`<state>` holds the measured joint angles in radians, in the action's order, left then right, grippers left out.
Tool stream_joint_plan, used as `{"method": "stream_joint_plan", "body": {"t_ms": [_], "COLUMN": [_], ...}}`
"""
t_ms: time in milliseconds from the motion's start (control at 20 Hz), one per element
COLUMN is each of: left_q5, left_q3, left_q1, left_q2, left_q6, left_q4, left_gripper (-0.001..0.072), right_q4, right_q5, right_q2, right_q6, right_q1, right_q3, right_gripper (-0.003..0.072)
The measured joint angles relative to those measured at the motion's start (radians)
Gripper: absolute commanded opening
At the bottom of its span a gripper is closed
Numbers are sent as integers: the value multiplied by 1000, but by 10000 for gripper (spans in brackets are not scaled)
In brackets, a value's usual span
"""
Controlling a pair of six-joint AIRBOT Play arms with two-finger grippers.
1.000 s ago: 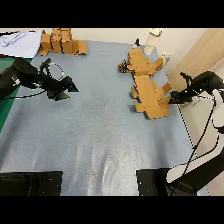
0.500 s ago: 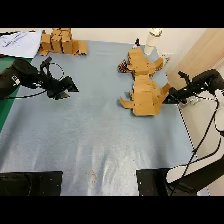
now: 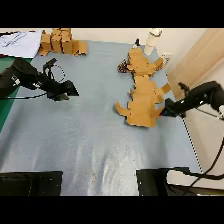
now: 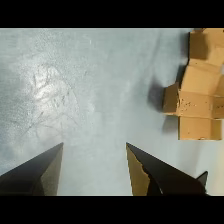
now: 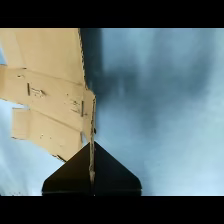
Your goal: Fold the box.
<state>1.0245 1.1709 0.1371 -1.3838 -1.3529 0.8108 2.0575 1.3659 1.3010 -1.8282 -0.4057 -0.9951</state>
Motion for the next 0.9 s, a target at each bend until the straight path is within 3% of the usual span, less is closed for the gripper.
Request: {"method": "stream_joint_plan", "body": {"t_ms": [200, 400, 450, 500, 800, 900], "left_q5": [45, 69, 72, 76, 87, 95], "left_q3": [-40, -118, -136, -151, -185, -187], "left_q1": [0, 0, 0, 0, 0, 0], "left_q2": [0, 0, 0, 0, 0, 0], "left_q6": [39, 82, 94, 103, 154, 173], "left_q4": [0, -2, -4, -5, -56, -76], "left_gripper": [590, 590, 590, 590, 590, 591], "right_q4": [30, 43, 45, 44, 8, -3], "right_q5": [-116, -219, -234, -248, -327, -341], "right_q2": [-69, -108, -114, -118, -128, -129], "right_q6": [31, 69, 76, 79, 92, 92], "right_q1": [131, 307, 345, 378, 444, 449], "right_q3": [204, 306, 316, 325, 317, 291], "right_gripper": [1, 29, 220, 343, 337, 226]}}
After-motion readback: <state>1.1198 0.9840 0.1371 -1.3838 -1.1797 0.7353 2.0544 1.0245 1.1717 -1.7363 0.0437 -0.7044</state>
